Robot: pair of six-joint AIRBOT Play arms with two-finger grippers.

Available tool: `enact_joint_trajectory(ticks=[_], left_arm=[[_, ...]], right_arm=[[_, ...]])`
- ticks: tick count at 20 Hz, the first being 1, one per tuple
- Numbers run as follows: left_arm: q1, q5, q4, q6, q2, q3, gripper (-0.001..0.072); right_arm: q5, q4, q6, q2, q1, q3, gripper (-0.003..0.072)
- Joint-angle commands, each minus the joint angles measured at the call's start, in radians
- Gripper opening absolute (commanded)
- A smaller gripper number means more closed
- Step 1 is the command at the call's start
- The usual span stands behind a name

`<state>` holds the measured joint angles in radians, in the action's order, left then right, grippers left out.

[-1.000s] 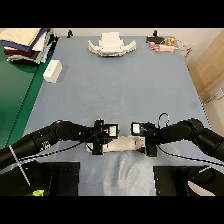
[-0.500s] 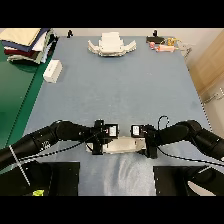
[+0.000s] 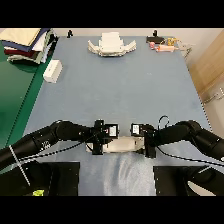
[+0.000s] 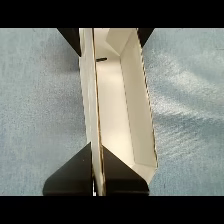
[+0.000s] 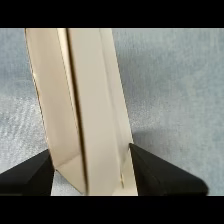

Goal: Fold the box.

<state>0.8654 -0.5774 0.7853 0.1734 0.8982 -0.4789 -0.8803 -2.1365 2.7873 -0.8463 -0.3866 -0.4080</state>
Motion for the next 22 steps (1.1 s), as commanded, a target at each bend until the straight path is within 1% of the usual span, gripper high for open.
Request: enact_joint_trajectory(ticks=[1, 5, 11, 22], left_arm=[[0.001, 0.0, 0.0, 0.0, 0.0, 0.0, 0.0015], [0.001, 0.0, 0.0, 0.0, 0.0, 0.0, 0.0015], [0.001, 0.0, 0.0, 0.0, 0.0, 0.0, 0.0015], [0.001, 0.012, 0.0, -0.001, 0.0, 0.0, 0.0015]], right_arm=[[-0.037, -0.016, 0.0, -0.001, 0.0, 0.0, 0.0714], [-0.088, -0.026, 0.0, -0.002, 0.0, 0.0, 0.0714], [0.001, -0.025, 0.0, -0.002, 0.0, 0.0, 0.0714], [0.006, -0.024, -0.001, -0.002, 0.0, 0.0, 0.0714]])
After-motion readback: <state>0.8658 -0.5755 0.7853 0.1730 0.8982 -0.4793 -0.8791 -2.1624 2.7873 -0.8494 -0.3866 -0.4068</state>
